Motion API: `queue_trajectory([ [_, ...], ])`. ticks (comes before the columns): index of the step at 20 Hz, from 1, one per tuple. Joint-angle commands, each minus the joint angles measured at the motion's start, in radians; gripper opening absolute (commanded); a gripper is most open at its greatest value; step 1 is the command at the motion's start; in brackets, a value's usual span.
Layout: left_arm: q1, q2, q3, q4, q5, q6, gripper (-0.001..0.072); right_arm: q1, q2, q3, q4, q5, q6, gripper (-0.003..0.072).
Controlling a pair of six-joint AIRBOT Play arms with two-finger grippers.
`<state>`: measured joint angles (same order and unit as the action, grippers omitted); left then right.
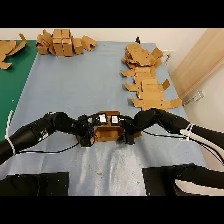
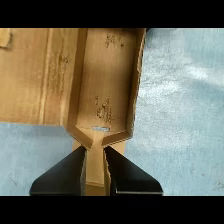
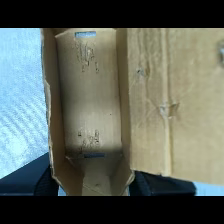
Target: Fold the box.
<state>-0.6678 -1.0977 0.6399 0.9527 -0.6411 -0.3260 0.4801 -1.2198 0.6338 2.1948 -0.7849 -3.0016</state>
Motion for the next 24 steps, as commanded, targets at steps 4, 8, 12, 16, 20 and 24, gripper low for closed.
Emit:
queue_trajectory([
  [4,0.0,-0.026,0.001,-0.105,0.015,0.1,0.0012,0.0,-0.001,0.0,0.0,0.002,0.0,0.0495],
  [8,0.0,-0.031,0.001,-0.146,0.045,0.104,0.0012,0.0,-0.001,0.0,0.0,0.002,0.0,0.0495],
  [12,0.0,-0.031,0.001,-0.15,0.048,0.109,0.0012,0.0,-0.001,0.0,0.0,0.002,0.0,0.0495],
  [16,0.0,-0.043,0.001,-0.192,0.047,0.109,0.0012,0.0,-0.001,0.0,0.0,0.002,0.0,0.0495],
  [20,0.0,-0.051,0.001,-0.198,0.047,0.109,0.0013,0.0,-0.001,0.0,0.0,0.002,0.0,0.0495],
  [24,0.0,-0.051,0.001,-0.201,0.048,0.097,0.0479,0.0,-0.001,0.0,0.0,0.002,0.0,0.0495],
])
